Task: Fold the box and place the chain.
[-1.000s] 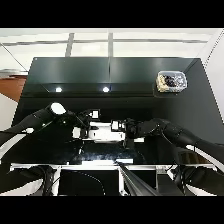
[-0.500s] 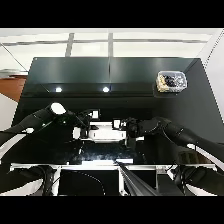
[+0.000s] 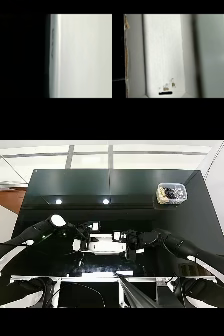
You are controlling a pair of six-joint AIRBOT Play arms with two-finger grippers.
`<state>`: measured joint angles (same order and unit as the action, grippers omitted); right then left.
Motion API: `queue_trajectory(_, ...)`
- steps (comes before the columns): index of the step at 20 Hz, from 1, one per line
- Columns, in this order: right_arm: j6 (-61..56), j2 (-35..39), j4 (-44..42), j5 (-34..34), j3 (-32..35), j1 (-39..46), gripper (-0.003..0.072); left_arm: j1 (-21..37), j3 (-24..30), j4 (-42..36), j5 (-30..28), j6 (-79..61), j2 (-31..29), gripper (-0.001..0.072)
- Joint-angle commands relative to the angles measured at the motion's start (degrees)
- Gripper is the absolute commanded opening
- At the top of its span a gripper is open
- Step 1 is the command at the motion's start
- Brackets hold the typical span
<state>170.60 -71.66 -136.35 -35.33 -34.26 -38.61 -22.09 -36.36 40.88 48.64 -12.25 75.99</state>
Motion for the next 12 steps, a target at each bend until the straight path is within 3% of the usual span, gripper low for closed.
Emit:
queue_trajectory(1,-0.26,0.04,0.0,-1.53,-0.02,0.04,0.0698,-0.02,-0.07,0.02,0.02,0.09,-0.04,0.0029)
queue_trajectory(12,-3.21,1.27,1.62,-1.33,-0.24,1.22,0.0698,-0.02,-0.07,0.02,0.04,0.11,-0.04,0.0029)
